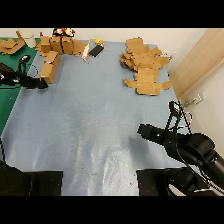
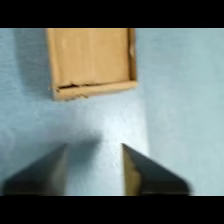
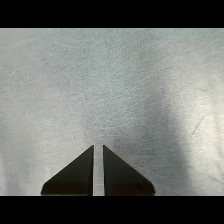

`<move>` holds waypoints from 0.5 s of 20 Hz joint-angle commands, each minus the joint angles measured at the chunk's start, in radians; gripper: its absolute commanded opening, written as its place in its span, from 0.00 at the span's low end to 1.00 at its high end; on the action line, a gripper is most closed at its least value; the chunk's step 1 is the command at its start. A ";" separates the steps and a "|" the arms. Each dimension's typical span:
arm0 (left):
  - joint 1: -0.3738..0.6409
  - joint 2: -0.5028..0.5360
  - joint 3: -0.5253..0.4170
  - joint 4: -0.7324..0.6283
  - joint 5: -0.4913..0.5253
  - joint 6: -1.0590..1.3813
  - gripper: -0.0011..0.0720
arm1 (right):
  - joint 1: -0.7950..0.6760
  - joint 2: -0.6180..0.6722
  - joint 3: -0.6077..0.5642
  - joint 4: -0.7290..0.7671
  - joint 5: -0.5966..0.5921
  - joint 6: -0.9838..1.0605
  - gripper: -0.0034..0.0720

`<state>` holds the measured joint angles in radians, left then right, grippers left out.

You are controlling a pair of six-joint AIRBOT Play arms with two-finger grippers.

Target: Fold the box.

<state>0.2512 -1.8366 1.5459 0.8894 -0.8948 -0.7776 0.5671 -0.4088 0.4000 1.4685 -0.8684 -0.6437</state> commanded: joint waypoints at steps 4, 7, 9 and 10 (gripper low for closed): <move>-0.020 0.143 0.001 0.024 -0.183 -0.002 0.03 | 0.000 -0.096 0.002 0.022 0.027 -0.013 0.05; -0.055 0.248 0.000 0.028 -0.232 -0.056 0.03 | 0.000 -0.199 0.022 0.067 0.077 -0.069 0.05; -0.101 0.301 -0.002 0.039 -0.272 -0.104 0.03 | 0.000 -0.298 0.082 0.086 0.065 -0.129 0.05; -0.134 0.322 -0.002 0.044 -0.301 -0.128 0.03 | 0.000 -0.357 0.130 0.101 0.057 -0.172 0.05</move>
<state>0.1738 -1.5871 1.5452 0.9184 -1.1210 -0.8391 0.5671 -0.6491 0.4622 1.5288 -0.8154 -0.7273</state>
